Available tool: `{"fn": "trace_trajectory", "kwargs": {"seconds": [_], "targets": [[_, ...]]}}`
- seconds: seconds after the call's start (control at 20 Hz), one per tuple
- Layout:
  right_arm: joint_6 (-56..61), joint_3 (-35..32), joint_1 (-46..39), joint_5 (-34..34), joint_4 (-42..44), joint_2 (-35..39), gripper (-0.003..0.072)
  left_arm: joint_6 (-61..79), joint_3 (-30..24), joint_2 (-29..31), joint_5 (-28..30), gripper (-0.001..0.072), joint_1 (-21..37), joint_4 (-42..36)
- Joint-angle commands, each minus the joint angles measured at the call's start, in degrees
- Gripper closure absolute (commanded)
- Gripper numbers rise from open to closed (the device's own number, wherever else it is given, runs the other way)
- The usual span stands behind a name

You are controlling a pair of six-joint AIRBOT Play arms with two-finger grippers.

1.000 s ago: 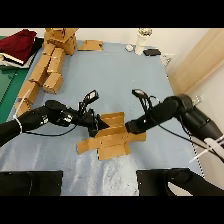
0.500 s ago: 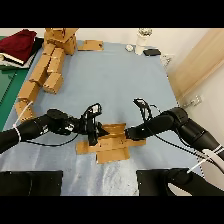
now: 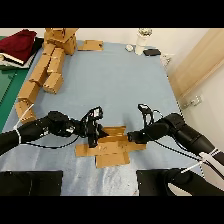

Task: Fold the box.

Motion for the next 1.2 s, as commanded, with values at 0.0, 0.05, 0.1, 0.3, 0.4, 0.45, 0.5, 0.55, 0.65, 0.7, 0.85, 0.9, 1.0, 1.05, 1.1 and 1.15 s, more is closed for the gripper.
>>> {"fn": "trace_trajectory", "kwargs": {"seconds": [0.0,0.05,0.1,0.3,0.4,0.45,0.5,0.55,0.65,0.7,0.85,0.9,1.0,1.05,1.1,1.15], "targets": [[1.29,-0.61,0.0,0.9,-0.68,0.07,0.0683,1.22,-0.15,-0.09,0.15,0.0697,-0.02,-0.26],[1.53,-0.61,0.0,0.9,-0.55,0.04,0.0683,1.57,-0.2,-0.09,0.13,0.0697,-0.02,-0.57],[1.53,-0.61,0.0,0.92,-0.33,0.07,0.0683,1.86,-0.2,-0.15,0.13,0.0698,-0.02,-0.57],[1.7,-0.61,0.0,1.53,-0.26,0.04,0.0683,2.8,-0.24,-0.26,0.11,0.0697,-0.02,-1.51],[1.7,-0.61,0.0,2.67,-0.22,0.07,0.0683,4.42,-0.24,-0.26,-0.11,0.0697,-0.07,-3.72],[1.73,-0.61,0.0,3.04,-0.04,0.07,0.0683,6.05,-0.24,-0.26,-0.09,0.0697,-0.13,-4.59],[1.7,-0.61,0.0,3.23,0.24,0.04,0.0683,7.32,-0.24,-0.26,-0.09,0.0697,-0.13,-4.74],[1.7,-0.61,0.0,3.19,0.37,0.07,0.0683,7.43,-0.24,-0.44,-0.11,0.0697,-0.13,-4.74],[1.73,-0.61,0.0,3.21,0.33,0.04,0.0683,7.43,-0.24,-1.73,-0.26,0.0697,-0.13,-4.7],[2.12,-0.61,0.0,3.19,0.04,0.07,0.0683,7.48,-0.24,-2.47,-0.72,0.0697,-0.13,-4.7],[2.58,-0.61,0.0,3.21,-0.81,0.07,0.0683,8.72,-0.24,-2.99,-1.6,0.0697,-0.13,-4.68],[2.56,-0.61,0.0,3.19,-0.87,0.07,0.0683,8.66,-0.24,-2.99,-1.62,0.0697,-0.13,-4.48],[2.58,-0.61,0.0,3.21,-0.96,0.07,0.0683,8.55,-0.22,-2.97,-1.64,0.0697,-0.13,-4.48],[2.56,-0.61,0.0,3.21,-1.01,0.07,0.0683,8.5,-0.24,-2.97,-1.66,0.0697,-0.13,-4.42],[2.56,-0.61,0.0,3.21,-1.14,0.07,0.0683,8.24,-0.24,-2.93,-1.92,0.0697,-0.13,-4.11],[2.56,-0.61,0.0,3.21,-1.33,0.07,0.0683,7.65,-0.24,-2.75,-2.67,0.0697,-0.13,-3.13]]}}
